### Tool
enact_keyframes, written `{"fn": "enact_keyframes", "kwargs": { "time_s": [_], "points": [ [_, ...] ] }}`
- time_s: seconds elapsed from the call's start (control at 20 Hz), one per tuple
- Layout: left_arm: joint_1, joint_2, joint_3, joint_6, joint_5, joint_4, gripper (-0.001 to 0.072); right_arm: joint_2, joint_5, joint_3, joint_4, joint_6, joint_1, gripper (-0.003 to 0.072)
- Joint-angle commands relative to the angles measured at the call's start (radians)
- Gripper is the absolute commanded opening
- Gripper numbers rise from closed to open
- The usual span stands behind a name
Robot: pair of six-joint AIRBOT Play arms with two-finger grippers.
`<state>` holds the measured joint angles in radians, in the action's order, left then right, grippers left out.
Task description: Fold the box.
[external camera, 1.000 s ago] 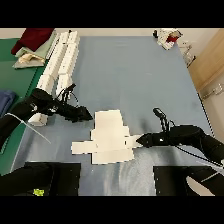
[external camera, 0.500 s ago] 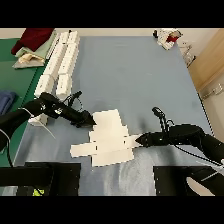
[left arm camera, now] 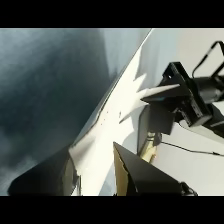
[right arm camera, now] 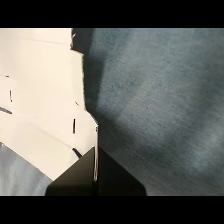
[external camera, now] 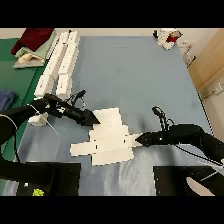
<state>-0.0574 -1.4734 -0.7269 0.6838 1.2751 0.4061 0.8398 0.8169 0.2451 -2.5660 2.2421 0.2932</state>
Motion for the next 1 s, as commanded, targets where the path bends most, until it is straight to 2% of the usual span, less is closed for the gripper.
{"fn": "enact_keyframes", "kwargs": {
  "time_s": [0.0, 0.05, 0.15, 0.45, 0.85, 0.9, 0.95],
  "points": [
    [0.0, -0.041, -0.039, -0.072, 0.108, -0.013, 0.0347, 0.001, 0.001, 0.001, 0.003, -0.001, 0.001, 0.0002],
    [0.0, -0.047, -0.046, -0.076, 0.117, -0.001, 0.0344, 0.001, 0.002, 0.001, 0.003, -0.001, 0.001, 0.0002],
    [-0.011, -0.048, -0.056, -0.107, 0.128, 0.028, 0.01, 0.0, 0.002, 0.001, 0.004, -0.001, 0.001, 0.0002],
    [-0.093, -0.048, -0.099, -0.145, 0.111, 0.06, 0.0104, 0.001, 0.002, 0.0, 0.004, -0.009, 0.001, 0.0002],
    [-0.091, -0.048, -0.121, -0.142, 0.077, 0.094, 0.0114, 0.001, 0.003, 0.0, 0.007, -0.01, 0.001, 0.0002],
    [-0.091, -0.048, -0.129, -0.142, 0.077, 0.094, 0.0139, 0.001, 0.003, 0.0, 0.008, -0.01, 0.001, 0.0002],
    [-0.091, -0.048, -0.135, -0.138, 0.077, 0.089, 0.0311, 0.001, 0.003, 0.0, 0.008, -0.01, 0.001, 0.0002]
  ]
}}
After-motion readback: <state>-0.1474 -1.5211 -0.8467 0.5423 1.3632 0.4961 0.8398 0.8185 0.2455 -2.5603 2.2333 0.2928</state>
